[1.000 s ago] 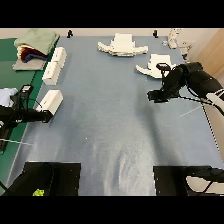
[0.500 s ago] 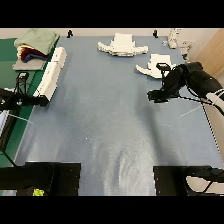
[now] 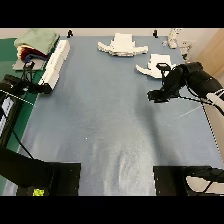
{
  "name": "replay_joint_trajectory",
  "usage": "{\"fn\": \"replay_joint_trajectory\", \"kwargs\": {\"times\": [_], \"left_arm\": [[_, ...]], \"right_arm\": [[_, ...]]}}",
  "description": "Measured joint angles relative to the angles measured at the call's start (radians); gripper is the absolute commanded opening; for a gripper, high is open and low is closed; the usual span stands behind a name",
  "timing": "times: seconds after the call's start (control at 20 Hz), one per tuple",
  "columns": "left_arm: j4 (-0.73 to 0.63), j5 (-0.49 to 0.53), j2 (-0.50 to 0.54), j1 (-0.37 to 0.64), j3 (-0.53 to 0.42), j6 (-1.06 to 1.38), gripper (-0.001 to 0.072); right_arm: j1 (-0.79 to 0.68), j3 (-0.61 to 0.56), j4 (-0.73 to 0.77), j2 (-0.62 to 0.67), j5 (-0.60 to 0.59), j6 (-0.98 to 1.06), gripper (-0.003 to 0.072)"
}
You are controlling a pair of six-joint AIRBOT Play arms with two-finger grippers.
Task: Fold the box.
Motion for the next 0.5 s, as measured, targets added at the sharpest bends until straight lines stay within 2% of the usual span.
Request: {"fn": "replay_joint_trajectory", "kwargs": {"times": [0.2, 0.5], "left_arm": [[0.001, 0.007, -0.055, -0.005, 0.069, 0.006, 0.0467], [0.001, 0.017, -0.076, -0.005, 0.093, 0.028, 0.0467]], "right_arm": [[0.0, 0.0, 0.0, 0.0, 0.0, 0.0, 0.0017], [0.0, 0.0, 0.0, 0.0, 0.0, 0.0, 0.0018]]}}
